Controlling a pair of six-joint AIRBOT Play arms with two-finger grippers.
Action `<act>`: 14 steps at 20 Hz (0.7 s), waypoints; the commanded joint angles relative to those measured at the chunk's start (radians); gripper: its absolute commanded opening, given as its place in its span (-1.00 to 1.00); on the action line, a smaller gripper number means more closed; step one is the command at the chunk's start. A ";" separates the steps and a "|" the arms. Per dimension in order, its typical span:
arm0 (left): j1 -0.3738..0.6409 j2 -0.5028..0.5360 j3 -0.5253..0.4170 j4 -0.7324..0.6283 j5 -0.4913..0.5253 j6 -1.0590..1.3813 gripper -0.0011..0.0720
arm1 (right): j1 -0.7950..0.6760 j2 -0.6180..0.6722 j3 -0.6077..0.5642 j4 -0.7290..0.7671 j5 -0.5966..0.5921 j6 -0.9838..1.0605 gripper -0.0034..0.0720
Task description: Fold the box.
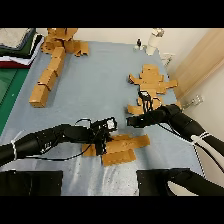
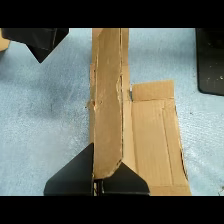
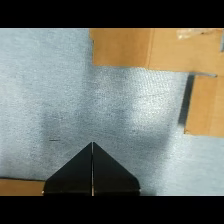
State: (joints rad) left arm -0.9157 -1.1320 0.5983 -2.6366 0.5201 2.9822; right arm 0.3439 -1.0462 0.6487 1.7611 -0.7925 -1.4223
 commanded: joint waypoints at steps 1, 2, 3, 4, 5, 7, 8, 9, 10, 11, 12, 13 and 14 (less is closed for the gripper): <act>-0.001 -0.001 0.001 0.000 -0.007 0.000 -0.94 | 0.001 -0.001 0.000 0.000 0.000 0.000 -0.91; -0.001 -0.001 0.001 0.000 -0.009 0.000 -0.94 | 0.001 0.000 0.000 0.000 0.000 0.000 -0.91; -0.001 -0.001 0.001 0.003 -0.018 0.000 -0.94 | 0.001 0.000 0.000 0.000 -0.001 0.000 -0.91; -0.001 -0.001 0.001 0.004 -0.024 0.000 -0.94 | 0.001 0.000 0.000 0.000 -0.001 0.000 -0.91; -0.001 -0.002 0.001 0.004 -0.024 0.000 -0.94 | 0.001 0.000 0.000 0.000 -0.002 0.000 -0.91; -0.001 -0.009 0.001 0.004 -0.023 0.000 -0.94 | 0.001 0.000 0.000 0.000 -0.008 0.000 -0.91; -0.001 -0.016 0.001 0.003 -0.022 0.000 -0.94 | 0.001 0.000 0.000 0.000 -0.014 0.000 -0.91; -0.001 -0.019 0.001 0.003 -0.018 0.000 -0.94 | 0.001 0.000 0.000 0.000 -0.020 0.000 -0.91; -0.001 -0.021 0.001 0.004 -0.011 0.000 -0.94 | 0.001 0.000 0.000 -0.001 -0.024 0.000 -0.91; 0.002 -0.020 0.002 0.013 -0.004 0.000 -0.94 | 0.001 0.000 0.000 -0.002 -0.024 0.000 -0.91; 0.008 -0.019 0.009 0.024 0.013 0.000 -0.94 | 0.001 0.000 0.000 -0.004 -0.023 0.000 -0.91; 0.018 -0.017 0.021 0.027 0.052 0.000 -0.94 | 0.001 0.000 0.000 -0.004 -0.023 0.000 -0.91; 0.031 -0.015 0.039 0.028 0.108 0.000 -0.94 | 0.001 0.000 0.000 -0.004 -0.024 0.000 -0.91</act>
